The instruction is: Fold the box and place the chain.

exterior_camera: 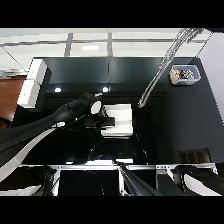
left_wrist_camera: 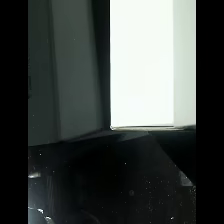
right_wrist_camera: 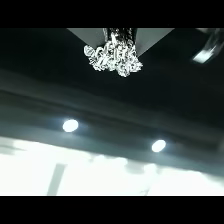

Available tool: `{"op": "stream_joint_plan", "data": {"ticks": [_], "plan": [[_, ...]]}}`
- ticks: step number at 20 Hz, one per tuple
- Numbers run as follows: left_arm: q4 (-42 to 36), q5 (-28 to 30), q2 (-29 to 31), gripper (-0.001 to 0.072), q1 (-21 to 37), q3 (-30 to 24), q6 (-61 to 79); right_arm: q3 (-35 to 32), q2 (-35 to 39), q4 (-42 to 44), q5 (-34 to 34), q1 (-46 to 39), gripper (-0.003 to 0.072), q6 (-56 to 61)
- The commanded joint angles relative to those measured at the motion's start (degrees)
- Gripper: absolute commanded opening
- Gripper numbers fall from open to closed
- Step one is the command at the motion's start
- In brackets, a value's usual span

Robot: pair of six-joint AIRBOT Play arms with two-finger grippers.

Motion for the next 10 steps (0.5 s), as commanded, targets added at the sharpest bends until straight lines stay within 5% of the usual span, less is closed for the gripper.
{"op": "stream_joint_plan", "data": {"ticks": [1, 4, 10], "plan": [[0.0, 0.1, 0.0, 0.0027, 0.0, 0.0, 0.0, -0.2, 1.1, 4.4, 7.3, 2.5, 0.0018, 0.0], [0.0, 0.0, 0.0, 0.0027, 0.0, 0.0, 0.0, -1.8, 1.3, 6.4, 15.2, 4.9, 0.0018, -2.9], [0.0, 0.0, 0.0, 0.0028, 0.0, 0.0, 0.0, -5.9, 2.0, 10.7, 15.0, 8.7, 0.0018, -3.7]]}}
